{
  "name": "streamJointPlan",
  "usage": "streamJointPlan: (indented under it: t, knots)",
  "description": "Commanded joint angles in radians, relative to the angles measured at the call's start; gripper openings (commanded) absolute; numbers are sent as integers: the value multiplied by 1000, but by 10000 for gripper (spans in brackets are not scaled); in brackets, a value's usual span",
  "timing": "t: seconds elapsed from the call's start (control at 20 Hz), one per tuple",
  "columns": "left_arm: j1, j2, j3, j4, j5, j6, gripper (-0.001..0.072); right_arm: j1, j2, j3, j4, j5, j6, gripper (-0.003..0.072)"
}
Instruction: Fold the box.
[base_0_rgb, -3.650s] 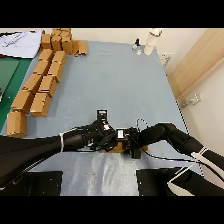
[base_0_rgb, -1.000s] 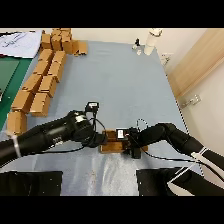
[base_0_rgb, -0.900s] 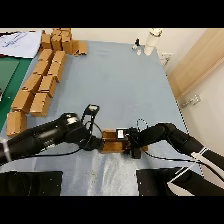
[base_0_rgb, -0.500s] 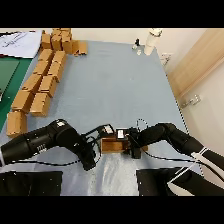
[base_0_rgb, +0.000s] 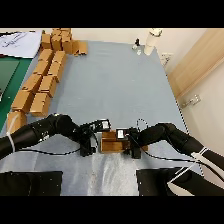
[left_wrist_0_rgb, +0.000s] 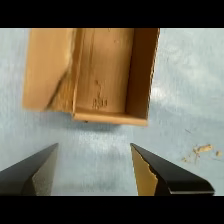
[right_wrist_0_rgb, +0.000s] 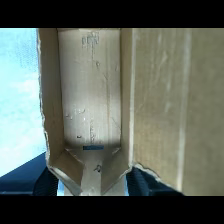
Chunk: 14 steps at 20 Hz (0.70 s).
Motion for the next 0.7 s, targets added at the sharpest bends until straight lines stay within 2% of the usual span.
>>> streamJointPlan:
  t: [0.0, 0.1, 0.25, 0.5, 0.65]
  knots:
    - [26, -69, 0, -144, 42, 235, 698, 1, 0, 1, 0, 0, 0, 515]
    - [27, -82, 0, -145, 7, 234, 698, 1, 0, 1, 0, 0, 0, 515]
    - [22, -82, 0, -156, 11, 234, 698, 1, 0, 1, -1, 0, 0, 515]
    - [-37, -89, 0, -168, 113, 230, 699, 1, 0, 1, -9, 0, 0, 515]
    - [-56, -89, 0, -168, 114, 213, 699, 1, 0, 1, -11, 0, 0, 515]
